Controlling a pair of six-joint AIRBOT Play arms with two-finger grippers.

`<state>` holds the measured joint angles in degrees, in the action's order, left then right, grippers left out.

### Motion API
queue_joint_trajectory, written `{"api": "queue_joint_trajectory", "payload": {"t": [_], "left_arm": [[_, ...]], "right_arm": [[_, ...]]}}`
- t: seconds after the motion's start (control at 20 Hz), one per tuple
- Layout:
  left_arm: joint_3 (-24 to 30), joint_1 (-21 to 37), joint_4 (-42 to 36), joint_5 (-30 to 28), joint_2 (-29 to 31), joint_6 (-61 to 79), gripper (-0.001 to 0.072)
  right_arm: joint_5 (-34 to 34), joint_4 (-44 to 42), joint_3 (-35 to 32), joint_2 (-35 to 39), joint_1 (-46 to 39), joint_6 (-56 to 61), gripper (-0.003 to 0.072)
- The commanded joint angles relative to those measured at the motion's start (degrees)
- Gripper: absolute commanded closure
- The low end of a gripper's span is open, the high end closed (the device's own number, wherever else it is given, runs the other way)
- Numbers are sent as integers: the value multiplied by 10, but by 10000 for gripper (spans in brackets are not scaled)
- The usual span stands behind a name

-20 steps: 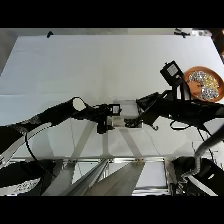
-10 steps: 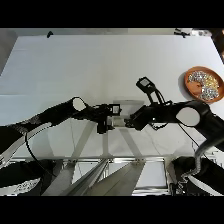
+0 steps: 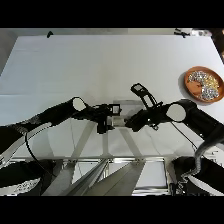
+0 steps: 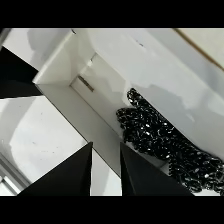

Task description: Fold the box and place the chain.

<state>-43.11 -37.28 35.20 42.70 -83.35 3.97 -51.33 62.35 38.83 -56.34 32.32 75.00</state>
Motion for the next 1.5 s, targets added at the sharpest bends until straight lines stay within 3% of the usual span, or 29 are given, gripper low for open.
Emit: {"api": "queue_joint_trajectory", "payload": {"t": [0.0, 0.2, 0.35, 0.4, 0.5, 0.55, 0.95, 1.2, 1.45], "left_arm": [[-1, 0, 0, 0, 0, 0, 696], [-1, 0, 0, 0, 0, 0, 696], [-1, 0, 0, 0, 0, 0, 696], [-1, 0, 0, 0, 0, 0, 696], [-1, 0, 0, 0, 0, 0, 696], [-1, 0, 0, 0, 0, 0, 696], [-1, 0, 0, 0, 0, 0, 696], [-1, 0, 0, 0, 0, 0, 696], [-1, 0, 0, 0, 0, 0, 696]], "right_arm": [[-24, 9, 0, 69, -28, -10, 487], [-103, 61, 0, 146, -119, -74, 487], [-167, 62, -5, 141, -194, -279, 486], [-169, 61, -14, 135, -208, -355, 455], [-150, 62, -41, 115, -223, -492, 213], [-136, 62, -52, 102, -224, -540, 193], [-17, -7, -71, -33, -193, -698, 193], [0, -13, -71, -81, -170, -708, 197], [11, -74, -71, -109, -170, -709, 205]]}}
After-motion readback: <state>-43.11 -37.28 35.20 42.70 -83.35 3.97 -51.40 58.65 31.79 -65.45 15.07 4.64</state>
